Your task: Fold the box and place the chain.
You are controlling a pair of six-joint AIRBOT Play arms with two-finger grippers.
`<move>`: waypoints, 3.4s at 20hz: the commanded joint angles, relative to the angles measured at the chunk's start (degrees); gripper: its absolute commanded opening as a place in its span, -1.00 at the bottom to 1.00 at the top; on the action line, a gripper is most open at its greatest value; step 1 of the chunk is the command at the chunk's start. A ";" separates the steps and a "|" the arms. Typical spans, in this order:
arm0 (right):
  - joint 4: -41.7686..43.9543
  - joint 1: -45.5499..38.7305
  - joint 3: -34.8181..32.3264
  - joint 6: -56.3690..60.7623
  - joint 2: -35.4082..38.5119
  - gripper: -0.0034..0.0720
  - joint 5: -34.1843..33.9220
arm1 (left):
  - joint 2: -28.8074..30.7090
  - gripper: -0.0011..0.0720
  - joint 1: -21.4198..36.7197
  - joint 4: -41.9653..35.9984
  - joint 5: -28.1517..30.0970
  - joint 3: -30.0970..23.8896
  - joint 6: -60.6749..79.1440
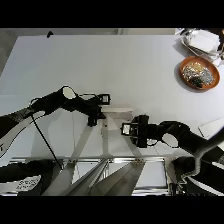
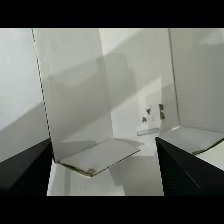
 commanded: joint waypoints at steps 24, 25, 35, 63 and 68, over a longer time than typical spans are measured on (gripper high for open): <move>9.27 -10.27 2.75 -12.35 2.29 0.90 -0.46 | -0.02 -0.94 0.00 0.00 0.02 0.00 0.00; 12.02 -11.06 2.75 -15.89 2.05 0.90 -0.17 | -0.02 -0.94 0.00 0.00 0.02 0.00 0.00; 26.62 -20.24 2.82 -31.87 -3.26 0.90 7.82 | -0.02 -0.94 0.00 0.00 0.02 0.00 0.00; 39.08 -23.02 5.73 -50.99 -15.85 0.87 18.71 | -0.02 -0.94 0.00 0.00 -0.15 0.00 0.00; 39.71 -23.02 5.73 -54.16 -18.12 0.87 17.46 | -0.02 -0.94 0.00 0.02 -0.15 0.00 0.00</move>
